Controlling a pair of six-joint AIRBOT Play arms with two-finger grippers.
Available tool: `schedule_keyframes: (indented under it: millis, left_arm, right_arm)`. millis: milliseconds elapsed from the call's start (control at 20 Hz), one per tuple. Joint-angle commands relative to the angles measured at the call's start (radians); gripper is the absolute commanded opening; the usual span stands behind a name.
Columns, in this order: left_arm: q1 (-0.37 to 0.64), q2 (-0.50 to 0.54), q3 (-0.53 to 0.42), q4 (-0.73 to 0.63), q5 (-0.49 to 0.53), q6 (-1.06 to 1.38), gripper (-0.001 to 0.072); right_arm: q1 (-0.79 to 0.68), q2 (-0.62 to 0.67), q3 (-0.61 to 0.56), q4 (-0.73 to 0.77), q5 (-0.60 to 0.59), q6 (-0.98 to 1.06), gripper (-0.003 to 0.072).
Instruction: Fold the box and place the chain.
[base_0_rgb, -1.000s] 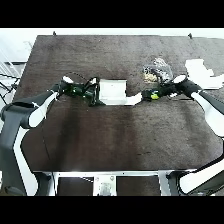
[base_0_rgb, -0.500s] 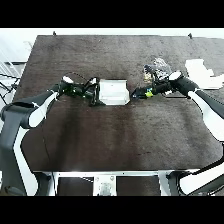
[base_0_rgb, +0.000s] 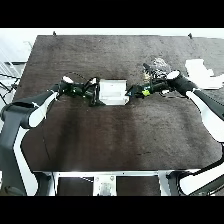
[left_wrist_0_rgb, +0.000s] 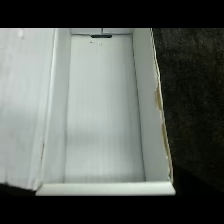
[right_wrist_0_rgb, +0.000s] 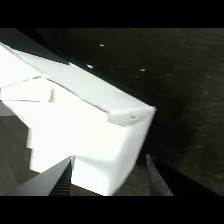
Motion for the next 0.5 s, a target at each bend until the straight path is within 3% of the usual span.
schedule_keyframes:
  millis: [0,450]
  left_arm:
    - [0.000,-0.001,0.000,0.000,0.000,0.000,0.0503]
    - [0.000,-0.001,0.000,0.000,0.000,0.000,0.0503]
  right_arm:
    - [0.023,-0.002,0.001,0.010,-0.008,0.025,0.0553]
    - [0.085,-0.003,0.049,-0.069,-0.063,0.163,0.0553]
